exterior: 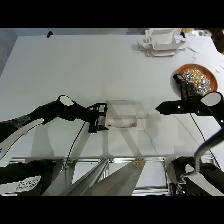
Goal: Fold the box and place the chain.
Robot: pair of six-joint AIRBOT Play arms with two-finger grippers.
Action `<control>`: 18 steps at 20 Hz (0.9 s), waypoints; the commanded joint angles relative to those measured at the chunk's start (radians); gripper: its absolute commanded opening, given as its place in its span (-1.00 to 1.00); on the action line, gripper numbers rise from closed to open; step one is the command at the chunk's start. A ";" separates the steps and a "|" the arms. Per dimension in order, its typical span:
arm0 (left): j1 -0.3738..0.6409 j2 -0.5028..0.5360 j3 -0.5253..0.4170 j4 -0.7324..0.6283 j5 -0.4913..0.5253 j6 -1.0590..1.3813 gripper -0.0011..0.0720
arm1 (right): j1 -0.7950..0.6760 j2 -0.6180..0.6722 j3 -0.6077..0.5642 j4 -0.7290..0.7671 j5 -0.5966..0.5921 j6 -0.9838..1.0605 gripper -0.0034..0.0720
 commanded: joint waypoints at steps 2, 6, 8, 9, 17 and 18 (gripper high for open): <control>0.001 0.000 0.001 0.000 0.000 0.000 -0.45 | 0.046 -0.106 0.001 0.010 0.095 0.025 -0.86; 0.001 0.000 0.001 0.000 0.000 0.000 -0.45 | 0.098 -0.126 0.000 -0.001 0.098 0.050 -0.86; 0.001 0.000 0.001 0.000 0.000 0.000 -0.45 | 0.108 -0.148 -0.001 -0.008 0.103 0.071 -0.86; 0.001 0.000 0.001 0.000 0.000 0.000 -0.45 | 0.110 -0.159 -0.002 -0.013 0.100 0.074 -0.86; 0.001 0.000 0.001 0.000 0.000 0.000 -0.45 | 0.153 -0.168 -0.006 0.009 0.122 0.076 -0.86; 0.001 0.000 0.001 0.000 0.000 0.000 -0.45 | 0.171 -0.168 -0.006 0.009 0.111 0.076 -0.86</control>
